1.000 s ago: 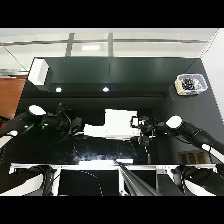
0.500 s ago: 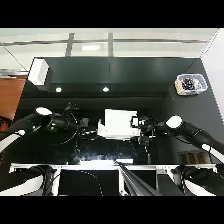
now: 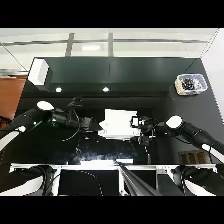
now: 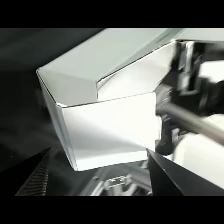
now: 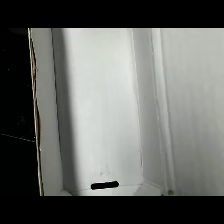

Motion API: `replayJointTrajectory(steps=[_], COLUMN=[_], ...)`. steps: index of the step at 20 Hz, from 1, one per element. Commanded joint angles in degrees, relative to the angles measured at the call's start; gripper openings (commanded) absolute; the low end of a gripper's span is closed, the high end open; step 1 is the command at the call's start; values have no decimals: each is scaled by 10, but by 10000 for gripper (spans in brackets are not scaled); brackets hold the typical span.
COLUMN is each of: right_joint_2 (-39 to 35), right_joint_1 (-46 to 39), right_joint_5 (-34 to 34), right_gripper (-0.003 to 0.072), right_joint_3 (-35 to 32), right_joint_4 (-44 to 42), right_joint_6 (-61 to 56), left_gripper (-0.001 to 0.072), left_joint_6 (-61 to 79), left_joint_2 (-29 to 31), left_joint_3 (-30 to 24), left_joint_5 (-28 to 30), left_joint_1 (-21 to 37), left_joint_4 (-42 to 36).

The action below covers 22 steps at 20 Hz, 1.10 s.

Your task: Fold the box and place the chain.

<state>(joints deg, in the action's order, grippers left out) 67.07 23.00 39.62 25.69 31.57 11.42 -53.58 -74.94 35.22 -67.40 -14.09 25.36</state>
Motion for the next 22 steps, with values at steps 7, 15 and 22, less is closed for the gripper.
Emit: replayJointTrajectory(steps=[7,15,22], right_joint_2=[0,0,0], right_joint_1=[0,0,0], right_joint_5=[0,0,0], right_gripper=[192,192,192], right_joint_3=[0,0,0], right_joint_4=[0,0,0], right_joint_6=[0,0,0], left_gripper=[539,540,539], left_joint_6=[-191,-279,-425], left_joint_2=[0,0,-2], left_joint_3=[111,125,138], left_joint_5=[74,115,169], left_joint_1=[-124,-182,-249], left_joint_4=[122,241,379])
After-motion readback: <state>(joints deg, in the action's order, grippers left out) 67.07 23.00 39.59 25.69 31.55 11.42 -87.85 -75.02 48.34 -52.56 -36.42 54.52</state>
